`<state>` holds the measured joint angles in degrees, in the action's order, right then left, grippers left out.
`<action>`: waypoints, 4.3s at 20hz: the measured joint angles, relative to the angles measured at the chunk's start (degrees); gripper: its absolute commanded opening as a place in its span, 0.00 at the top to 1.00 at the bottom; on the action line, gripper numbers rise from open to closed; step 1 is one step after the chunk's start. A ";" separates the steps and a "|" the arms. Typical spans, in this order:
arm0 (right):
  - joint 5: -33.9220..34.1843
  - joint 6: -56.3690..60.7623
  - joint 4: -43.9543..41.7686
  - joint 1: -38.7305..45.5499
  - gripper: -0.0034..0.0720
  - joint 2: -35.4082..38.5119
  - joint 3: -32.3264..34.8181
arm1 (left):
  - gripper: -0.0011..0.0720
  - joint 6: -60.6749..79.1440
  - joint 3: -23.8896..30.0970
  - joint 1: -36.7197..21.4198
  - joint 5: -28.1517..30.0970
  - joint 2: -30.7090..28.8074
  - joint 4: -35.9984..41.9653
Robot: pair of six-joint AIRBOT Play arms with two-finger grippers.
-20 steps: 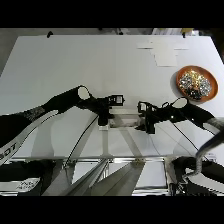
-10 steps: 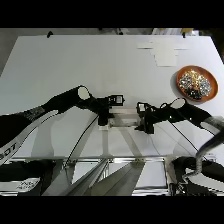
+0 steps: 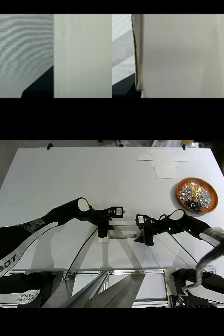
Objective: Fold the box and place the chain.
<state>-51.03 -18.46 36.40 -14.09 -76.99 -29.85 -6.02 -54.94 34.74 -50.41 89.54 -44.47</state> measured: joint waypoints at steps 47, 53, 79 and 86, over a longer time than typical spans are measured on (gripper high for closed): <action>-2.29 0.44 -0.04 -0.09 0.43 -0.13 0.09 | 0.98 -20.85 0.00 0.22 -9.88 -22.34 -19.52; -2.27 0.42 -0.02 -0.09 0.43 -0.13 0.09 | 0.98 -24.98 0.00 7.78 -9.44 -21.92 -16.44; -2.29 0.37 0.00 -0.09 0.43 -0.13 0.09 | 0.98 -41.57 0.70 8.17 -2.89 -16.33 -19.17; -2.29 0.37 0.00 -0.09 0.43 -0.13 0.09 | 0.98 -39.60 5.62 7.76 -6.80 -16.20 -20.59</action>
<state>-53.32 -18.09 36.40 -14.17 -77.12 -29.76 -45.63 -49.32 42.50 -57.21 73.34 -65.06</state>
